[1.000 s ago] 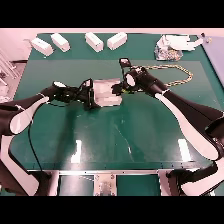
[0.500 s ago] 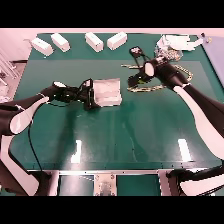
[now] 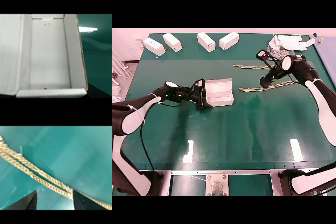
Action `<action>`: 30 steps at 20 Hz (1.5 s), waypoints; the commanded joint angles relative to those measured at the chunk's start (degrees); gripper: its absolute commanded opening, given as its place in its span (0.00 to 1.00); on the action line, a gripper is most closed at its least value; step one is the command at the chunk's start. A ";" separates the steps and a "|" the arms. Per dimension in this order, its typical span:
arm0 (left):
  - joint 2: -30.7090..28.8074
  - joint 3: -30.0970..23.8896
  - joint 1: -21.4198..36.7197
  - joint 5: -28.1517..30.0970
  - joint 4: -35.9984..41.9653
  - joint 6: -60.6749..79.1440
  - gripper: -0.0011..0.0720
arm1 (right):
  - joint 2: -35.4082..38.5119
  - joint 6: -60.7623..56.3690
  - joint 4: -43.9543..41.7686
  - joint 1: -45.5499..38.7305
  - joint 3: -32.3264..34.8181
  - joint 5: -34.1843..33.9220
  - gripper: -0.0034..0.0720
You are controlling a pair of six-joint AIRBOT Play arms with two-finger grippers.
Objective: Fold the box and place the chain.
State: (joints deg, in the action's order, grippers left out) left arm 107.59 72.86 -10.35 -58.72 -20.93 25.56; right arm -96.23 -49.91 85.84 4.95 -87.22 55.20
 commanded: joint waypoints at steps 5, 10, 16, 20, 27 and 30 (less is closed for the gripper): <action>-0.02 0.04 0.04 0.04 0.00 0.00 0.88 | -4.26 34.75 -16.46 -8.94 0.02 2.51 0.74; -0.02 0.04 0.04 0.07 0.00 0.00 0.88 | -6.86 41.99 -16.50 -11.61 0.00 2.82 0.74; -0.02 0.04 0.04 0.15 0.00 0.00 0.88 | -9.86 49.00 -18.16 -11.91 -0.68 1.64 0.74; -0.02 0.04 0.04 0.15 0.00 0.00 0.88 | -11.10 50.64 -18.82 -11.89 -1.88 0.63 0.74; -0.02 0.04 0.04 0.15 0.00 0.00 0.88 | -13.29 53.00 -19.26 -11.91 -2.27 1.46 0.57; -0.02 0.04 0.04 0.15 0.00 0.00 0.88 | -14.71 52.96 -19.23 -11.91 -2.32 1.92 0.52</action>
